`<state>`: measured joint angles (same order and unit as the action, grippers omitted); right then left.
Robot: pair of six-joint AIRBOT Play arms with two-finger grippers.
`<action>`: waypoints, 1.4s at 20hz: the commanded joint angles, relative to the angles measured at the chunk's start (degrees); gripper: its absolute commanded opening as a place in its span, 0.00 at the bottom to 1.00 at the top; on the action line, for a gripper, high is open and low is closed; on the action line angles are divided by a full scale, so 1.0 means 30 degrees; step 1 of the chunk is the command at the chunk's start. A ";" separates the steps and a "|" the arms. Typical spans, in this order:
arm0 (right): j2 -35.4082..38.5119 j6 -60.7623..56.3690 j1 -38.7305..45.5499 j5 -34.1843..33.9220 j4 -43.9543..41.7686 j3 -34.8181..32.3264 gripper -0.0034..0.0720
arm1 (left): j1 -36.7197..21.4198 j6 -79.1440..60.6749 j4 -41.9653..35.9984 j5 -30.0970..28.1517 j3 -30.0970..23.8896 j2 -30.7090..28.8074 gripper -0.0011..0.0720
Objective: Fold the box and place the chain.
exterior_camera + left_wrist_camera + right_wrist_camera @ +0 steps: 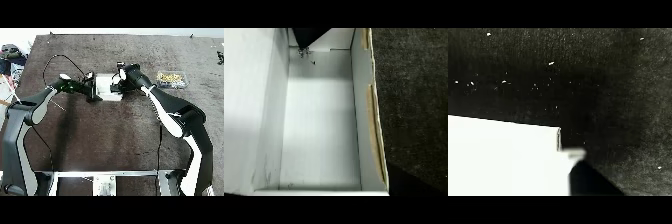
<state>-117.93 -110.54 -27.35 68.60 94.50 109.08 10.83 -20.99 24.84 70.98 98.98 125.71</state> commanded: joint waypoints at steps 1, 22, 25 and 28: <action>0.0029 -0.0415 -0.0022 0.0015 -0.0051 0.0022 0.36 | -0.0015 0.0044 0.0000 0.0000 0.0000 0.0007 0.66; 0.0022 0.0044 -0.0022 0.0015 0.0007 0.0022 0.19 | -0.0022 0.0044 0.0000 -0.0007 0.0007 0.0000 0.65; -0.0087 -0.0029 -0.0022 -0.0153 0.0321 0.0015 0.06 | -0.0022 0.0044 0.0000 -0.0015 0.0000 0.0007 0.66; -0.0102 -0.0401 -0.0029 -0.0138 0.0918 0.0022 0.06 | -0.0015 0.0044 0.0000 -0.0015 0.0007 0.0007 0.66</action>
<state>-118.06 -111.09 -27.46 68.55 95.44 109.19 10.83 -20.67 24.64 70.89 98.96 125.71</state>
